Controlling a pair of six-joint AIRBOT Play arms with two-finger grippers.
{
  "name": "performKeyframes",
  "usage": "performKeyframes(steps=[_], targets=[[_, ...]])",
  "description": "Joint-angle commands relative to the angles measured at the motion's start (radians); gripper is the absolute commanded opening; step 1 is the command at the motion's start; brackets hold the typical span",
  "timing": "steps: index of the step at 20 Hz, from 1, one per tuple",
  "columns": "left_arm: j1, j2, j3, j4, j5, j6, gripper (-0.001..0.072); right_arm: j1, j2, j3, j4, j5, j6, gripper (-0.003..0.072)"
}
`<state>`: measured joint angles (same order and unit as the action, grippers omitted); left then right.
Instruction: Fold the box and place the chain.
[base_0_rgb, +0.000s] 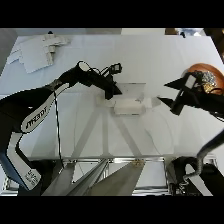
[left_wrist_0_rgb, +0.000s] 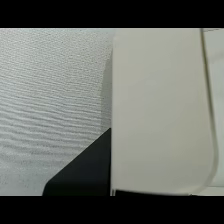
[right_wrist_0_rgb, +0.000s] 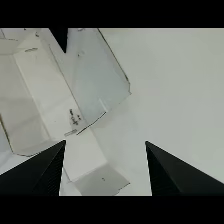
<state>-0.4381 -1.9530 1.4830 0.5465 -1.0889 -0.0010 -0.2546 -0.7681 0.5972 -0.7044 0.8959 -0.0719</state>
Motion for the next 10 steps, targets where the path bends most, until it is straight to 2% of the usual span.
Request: performKeyframes(steps=[1, 5, 8, 10], targets=[[0.000, 0.000, 0.000, 0.000, 0.000, 0.000, 0.0010, 0.090, -0.109, -0.073, 0.000, -0.110, -0.051, 0.0554], [0.000, 0.000, 0.000, 0.000, 0.000, 0.000, 0.0010, 0.182, -0.272, -0.072, 0.009, -0.133, -0.052, 0.0554], [0.000, -0.001, 0.000, 0.000, 0.000, 0.000, 0.0010, 0.210, -0.304, -0.072, 0.006, -0.132, -0.058, 0.0554], [0.000, 0.000, 0.000, 0.000, 0.000, 0.000, 0.0010, 0.209, -0.302, -0.072, 0.000, -0.084, -0.155, 0.0554]])
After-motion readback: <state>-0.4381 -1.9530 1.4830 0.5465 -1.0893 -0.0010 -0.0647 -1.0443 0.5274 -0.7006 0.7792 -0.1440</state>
